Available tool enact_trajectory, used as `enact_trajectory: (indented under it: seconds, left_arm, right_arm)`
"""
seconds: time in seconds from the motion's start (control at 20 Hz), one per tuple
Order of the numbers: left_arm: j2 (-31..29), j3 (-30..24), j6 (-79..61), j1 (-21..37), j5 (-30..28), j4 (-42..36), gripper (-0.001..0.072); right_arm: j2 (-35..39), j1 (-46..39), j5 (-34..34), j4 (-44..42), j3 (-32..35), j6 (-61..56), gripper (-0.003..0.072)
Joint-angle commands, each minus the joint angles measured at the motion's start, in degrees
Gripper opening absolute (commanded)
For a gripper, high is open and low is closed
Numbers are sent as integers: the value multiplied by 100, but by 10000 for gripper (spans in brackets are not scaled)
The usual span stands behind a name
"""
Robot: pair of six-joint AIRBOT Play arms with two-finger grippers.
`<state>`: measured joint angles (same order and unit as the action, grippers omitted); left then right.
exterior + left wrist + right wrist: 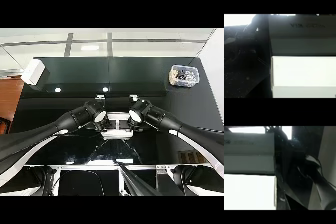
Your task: Fold the box and place the chain.
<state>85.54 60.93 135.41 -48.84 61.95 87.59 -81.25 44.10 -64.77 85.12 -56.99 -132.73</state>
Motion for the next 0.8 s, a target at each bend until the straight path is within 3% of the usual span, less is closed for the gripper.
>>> enact_trajectory:
  seconds: [0.0,0.75]
  left_arm:
    - [-4,0,4,4,-20,0,28]
    - [-4,0,4,4,-22,0,28]
  right_arm:
    - [2,7,116,-66,4,175,248]
    - [0,-11,57,-61,83,205,240]
